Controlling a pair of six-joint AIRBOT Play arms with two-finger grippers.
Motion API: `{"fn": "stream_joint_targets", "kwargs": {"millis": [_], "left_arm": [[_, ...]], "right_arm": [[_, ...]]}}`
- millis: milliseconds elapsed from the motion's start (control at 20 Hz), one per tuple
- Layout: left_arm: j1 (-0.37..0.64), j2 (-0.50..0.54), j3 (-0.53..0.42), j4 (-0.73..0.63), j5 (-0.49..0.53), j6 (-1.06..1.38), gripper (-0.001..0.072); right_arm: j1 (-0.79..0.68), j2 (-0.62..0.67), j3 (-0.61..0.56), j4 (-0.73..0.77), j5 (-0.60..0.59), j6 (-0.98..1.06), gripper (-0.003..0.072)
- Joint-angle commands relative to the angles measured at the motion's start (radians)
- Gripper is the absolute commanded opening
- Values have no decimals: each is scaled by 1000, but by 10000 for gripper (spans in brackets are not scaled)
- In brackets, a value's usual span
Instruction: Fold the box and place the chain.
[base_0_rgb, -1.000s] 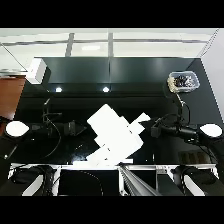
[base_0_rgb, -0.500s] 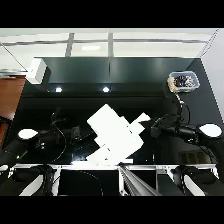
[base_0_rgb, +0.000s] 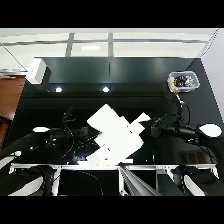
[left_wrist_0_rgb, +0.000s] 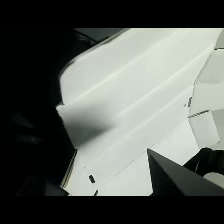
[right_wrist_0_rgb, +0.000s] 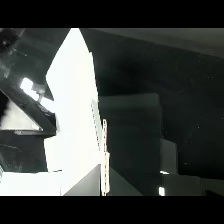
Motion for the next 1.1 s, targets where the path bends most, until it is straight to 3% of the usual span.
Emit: {"fn": "stream_joint_targets", "kwargs": {"millis": [0,150,350,550,700,1050], "left_arm": [[-16,-86,16,-71,-90,186,707],[-16,-179,24,-189,-208,362,707],[-57,-282,98,-124,-279,383,707],[-103,-288,192,-26,-285,373,660],[-102,-288,225,49,-303,367,483],[-55,-288,228,65,-303,363,485]], "right_arm": [[1,1,0,0,0,7,9],[1,1,0,0,0,8,9],[1,1,0,0,0,19,10],[1,1,0,0,1,24,9],[1,1,0,0,2,29,9],[1,1,0,-1,16,29,10]]}}
